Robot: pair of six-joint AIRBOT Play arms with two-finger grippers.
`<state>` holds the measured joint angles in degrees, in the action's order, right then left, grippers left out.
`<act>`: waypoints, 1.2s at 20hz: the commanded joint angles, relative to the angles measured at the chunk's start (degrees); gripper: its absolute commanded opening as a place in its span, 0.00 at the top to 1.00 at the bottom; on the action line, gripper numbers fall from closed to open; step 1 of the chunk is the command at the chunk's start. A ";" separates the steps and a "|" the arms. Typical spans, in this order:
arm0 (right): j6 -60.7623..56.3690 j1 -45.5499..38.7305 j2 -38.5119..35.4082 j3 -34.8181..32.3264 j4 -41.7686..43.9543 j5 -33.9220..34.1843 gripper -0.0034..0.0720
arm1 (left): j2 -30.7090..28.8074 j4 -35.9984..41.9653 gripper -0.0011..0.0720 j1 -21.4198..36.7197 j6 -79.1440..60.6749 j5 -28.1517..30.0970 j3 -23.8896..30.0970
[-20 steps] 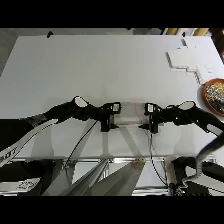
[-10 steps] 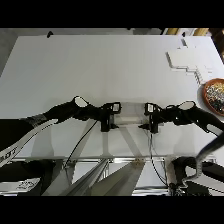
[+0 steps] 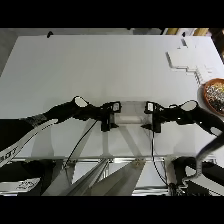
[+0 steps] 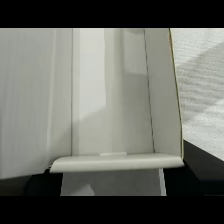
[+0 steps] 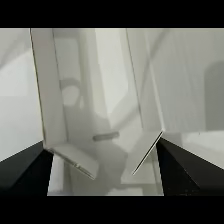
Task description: Fold the box and place the chain.
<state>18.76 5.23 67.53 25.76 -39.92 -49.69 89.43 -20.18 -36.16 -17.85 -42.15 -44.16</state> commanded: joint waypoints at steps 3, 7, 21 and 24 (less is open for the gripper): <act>-17.46 0.00 -9.18 0.07 -18.14 -5.31 0.03 | 0.02 -0.15 0.59 0.00 -0.15 -0.31 0.02; -24.65 0.00 -17.62 0.07 -19.15 -8.87 0.08 | 0.02 -0.15 0.59 0.00 -0.15 -0.31 0.02; -7.93 5.95 -12.41 0.63 28.92 6.99 0.93 | 0.02 -0.15 0.59 0.00 -0.15 -0.31 0.02; -10.40 5.99 -2.60 5.90 29.73 7.76 0.93 | 0.02 -0.15 0.59 0.00 -0.15 -0.33 0.02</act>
<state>7.84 10.26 57.30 28.42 -16.16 -46.02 89.43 -20.32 -36.14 -18.00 -42.48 -44.16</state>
